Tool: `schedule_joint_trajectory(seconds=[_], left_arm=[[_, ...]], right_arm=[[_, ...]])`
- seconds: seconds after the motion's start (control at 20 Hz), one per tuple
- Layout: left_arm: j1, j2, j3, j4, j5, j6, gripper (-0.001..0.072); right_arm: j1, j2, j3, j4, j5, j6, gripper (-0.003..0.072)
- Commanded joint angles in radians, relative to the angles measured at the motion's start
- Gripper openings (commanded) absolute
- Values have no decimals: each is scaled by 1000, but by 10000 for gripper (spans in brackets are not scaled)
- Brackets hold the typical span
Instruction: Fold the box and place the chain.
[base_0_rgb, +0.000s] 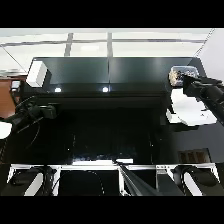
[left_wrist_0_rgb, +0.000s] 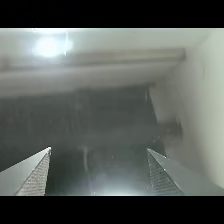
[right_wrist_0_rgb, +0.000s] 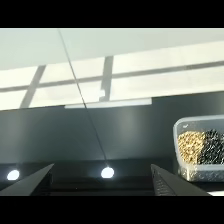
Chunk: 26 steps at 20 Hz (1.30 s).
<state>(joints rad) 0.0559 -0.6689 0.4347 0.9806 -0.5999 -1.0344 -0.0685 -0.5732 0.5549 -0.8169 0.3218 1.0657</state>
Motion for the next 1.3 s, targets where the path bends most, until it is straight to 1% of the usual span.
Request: schedule_joint_trajectory(seconds=[0.0, 0.05, 0.1, 0.15, 0.2, 0.25, 0.3, 0.4, 0.45, 0.55, 0.65, 0.75, 0.85, 0.95, 1.0, 1.05, 1.15, 1.25], left_arm=[[-3, -156, 79, 66, -107, -85, 711], [-3, -186, 119, 129, -147, -184, 711], [-3, -207, 161, 223, -193, -316, 710], [-3, -219, 200, 332, -242, -454, 710], [-3, -222, 224, 420, -277, -539, 710], [-1, -220, 234, 472, -298, -570, 710], [5, -221, 235, 484, -308, -574, 710], [14, -221, 235, 465, -314, -575, 710], [14, -221, 235, 448, -313, -575, 710], [14, -221, 235, 430, -314, -575, 710], [14, -221, 235, 420, -317, -575, 710], [14, -221, 235, 420, -325, -575, 710], [14, -221, 235, 420, -324, -575, 710], [12, -221, 235, 411, -325, -575, 710], [12, -221, 235, 399, -323, -574, 710], [12, -221, 235, 397, -320, -575, 710], [12, -221, 235, 397, -318, -575, 710], [12, -221, 235, 394, -318, -575, 710]], right_arm=[[-47, -125, 12, -40, 57, 54, 705], [-108, -200, 43, -109, 92, 124, 705], [-195, -294, 106, -205, 161, 193, 705], [-289, -387, 182, -302, 240, 244, 705], [-383, -480, 267, -380, 324, 279, 706], [-480, -574, 363, -438, 418, 290, 705], [-571, -657, 454, -457, 512, 293, 705], [-721, -769, 576, -432, 649, 311, 705], [-776, -804, 613, -414, 690, 311, 706], [-859, -856, 665, -388, 737, 294, 705], [-903, -916, 713, -391, 772, 252, 705], [-914, -1000, 789, -363, 829, 166, 705], [-892, -1097, 882, -328, 921, 55, 705], [-852, -1188, 966, -334, 990, 5, 704], [-830, -1223, 996, -344, 1009, -4, 684], [-810, -1248, 1020, -340, 1022, -30, 546], [-782, -1273, 1043, -324, 1023, -89, 530], [-772, -1287, 1044, -301, 1062, -130, 530]])
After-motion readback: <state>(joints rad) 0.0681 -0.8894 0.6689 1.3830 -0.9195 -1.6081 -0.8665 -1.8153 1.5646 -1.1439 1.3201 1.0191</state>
